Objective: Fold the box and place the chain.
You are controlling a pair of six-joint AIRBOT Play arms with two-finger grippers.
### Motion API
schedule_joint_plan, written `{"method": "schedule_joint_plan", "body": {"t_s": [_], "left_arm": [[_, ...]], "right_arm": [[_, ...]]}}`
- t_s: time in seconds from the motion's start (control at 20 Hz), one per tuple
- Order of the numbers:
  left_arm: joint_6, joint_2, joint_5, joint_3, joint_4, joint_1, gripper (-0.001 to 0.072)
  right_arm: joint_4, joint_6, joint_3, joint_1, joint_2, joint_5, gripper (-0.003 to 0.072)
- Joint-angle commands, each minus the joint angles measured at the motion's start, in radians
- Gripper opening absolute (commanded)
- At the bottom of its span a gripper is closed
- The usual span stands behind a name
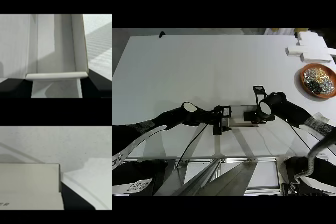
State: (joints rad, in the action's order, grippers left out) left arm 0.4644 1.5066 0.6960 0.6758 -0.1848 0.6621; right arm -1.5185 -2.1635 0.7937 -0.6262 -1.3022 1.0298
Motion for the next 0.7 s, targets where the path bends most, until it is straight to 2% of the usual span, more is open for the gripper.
{"method": "schedule_joint_plan", "body": {"t_s": [0.0, 0.15, 0.2, 0.25, 0.3, 0.65], "left_arm": [[-0.001, 0.000, 0.000, 0.000, 0.001, 0.000, 0.0033], [-0.001, 0.000, 0.000, 0.000, 0.001, 0.000, 0.0033], [-0.001, 0.000, 0.000, 0.000, 0.001, 0.000, 0.0033], [-0.001, 0.000, 0.000, 0.000, 0.001, 0.000, 0.0033], [-0.001, 0.000, 0.000, 0.000, 0.001, 0.000, 0.0033], [-0.001, 0.000, 0.000, 0.000, 0.001, 0.000, 0.0033]], "right_arm": [[-0.001, -0.010, 0.003, -0.006, -0.009, 0.007, 0.0011], [-0.001, -0.009, 0.003, -0.006, -0.009, 0.006, 0.0011], [-0.001, -0.009, 0.003, -0.006, -0.009, 0.001, 0.0032], [-0.004, -0.009, 0.003, -0.006, -0.009, -0.002, 0.0153], [-0.006, -0.010, 0.003, -0.006, -0.009, -0.001, 0.0204], [-0.082, -0.066, 0.003, -0.006, -0.009, 0.055, 0.0199]]}}
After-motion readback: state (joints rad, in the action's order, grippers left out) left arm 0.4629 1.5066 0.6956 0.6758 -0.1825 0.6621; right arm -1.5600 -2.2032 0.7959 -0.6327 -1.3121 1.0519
